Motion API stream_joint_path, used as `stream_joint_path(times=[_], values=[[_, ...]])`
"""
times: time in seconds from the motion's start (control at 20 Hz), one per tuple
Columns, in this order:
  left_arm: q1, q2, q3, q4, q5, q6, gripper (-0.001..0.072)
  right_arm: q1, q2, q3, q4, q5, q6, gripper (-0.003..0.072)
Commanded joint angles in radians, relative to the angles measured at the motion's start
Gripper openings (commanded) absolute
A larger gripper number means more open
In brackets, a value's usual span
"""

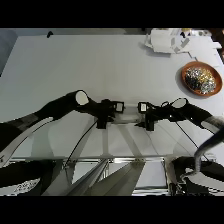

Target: Fold the box and place the chain.

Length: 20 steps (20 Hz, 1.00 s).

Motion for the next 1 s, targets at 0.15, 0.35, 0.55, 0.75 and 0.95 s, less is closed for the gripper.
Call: stream_joint_path(times=[0.15,0.35,0.55,0.75,0.95], values=[[0.130,0.179,0.000,0.192,-0.196,-0.457,0.0003,0.000,0.000,0.000,0.001,0.001,0.003,0.0278],[0.248,0.257,0.000,0.239,-0.347,-0.755,0.0003,0.000,0.000,0.000,0.001,0.001,0.003,0.0278],[0.309,0.204,-0.031,0.257,-0.341,-1.034,0.0003,0.000,0.000,0.000,0.001,0.001,0.003,0.0278],[0.304,0.052,-0.043,0.140,-0.269,-1.035,0.0004,0.000,0.000,0.000,0.001,0.001,0.003,0.0278],[0.268,-0.035,-0.043,0.021,-0.198,-1.035,0.0003,0.000,0.000,0.000,0.001,0.001,0.003,0.0278]])
